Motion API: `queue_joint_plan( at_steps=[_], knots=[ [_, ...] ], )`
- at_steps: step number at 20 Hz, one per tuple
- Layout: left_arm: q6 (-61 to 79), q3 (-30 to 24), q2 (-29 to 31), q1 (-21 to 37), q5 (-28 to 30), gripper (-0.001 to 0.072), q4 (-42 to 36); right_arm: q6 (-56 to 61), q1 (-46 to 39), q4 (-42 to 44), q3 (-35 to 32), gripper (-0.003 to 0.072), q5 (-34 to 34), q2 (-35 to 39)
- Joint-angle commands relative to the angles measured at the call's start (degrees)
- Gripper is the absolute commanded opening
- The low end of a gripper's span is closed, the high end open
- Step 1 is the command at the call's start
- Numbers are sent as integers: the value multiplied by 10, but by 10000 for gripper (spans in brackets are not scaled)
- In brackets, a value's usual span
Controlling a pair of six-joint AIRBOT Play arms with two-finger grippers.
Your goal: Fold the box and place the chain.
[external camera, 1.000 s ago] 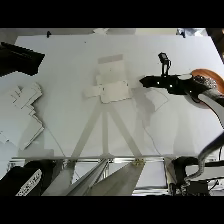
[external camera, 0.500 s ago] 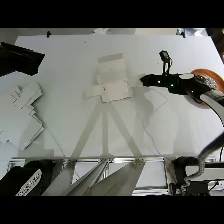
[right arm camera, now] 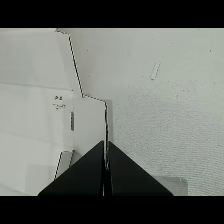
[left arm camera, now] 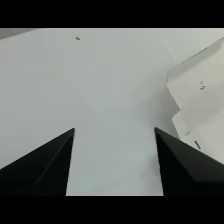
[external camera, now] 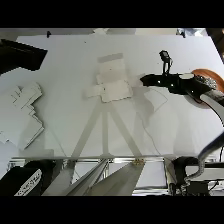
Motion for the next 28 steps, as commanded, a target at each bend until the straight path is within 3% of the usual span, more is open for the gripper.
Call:
queue_joint_plan(
  at_steps=[1,4,7,10,13,18,25,28],
  knots=[
    [75,5,-83,2,-18,581,-115,0,1,0,0,12,0,1],
    [135,81,-241,1,-115,581,-230,0,1,0,0,12,0,1],
    [163,192,-403,-4,-204,582,-258,0,1,0,0,12,0,0],
    [164,260,-515,-24,-212,582,-259,0,1,0,0,12,0,0],
    [159,318,-589,-46,-209,582,-259,0,1,0,0,12,0,1],
    [154,381,-653,-89,-205,582,-260,0,1,0,0,12,0,0],
    [183,384,-660,-117,-189,573,-260,0,1,0,0,12,0,0],
    [232,384,-660,-118,-223,427,-260,0,1,0,0,12,0,0]
  ],
)
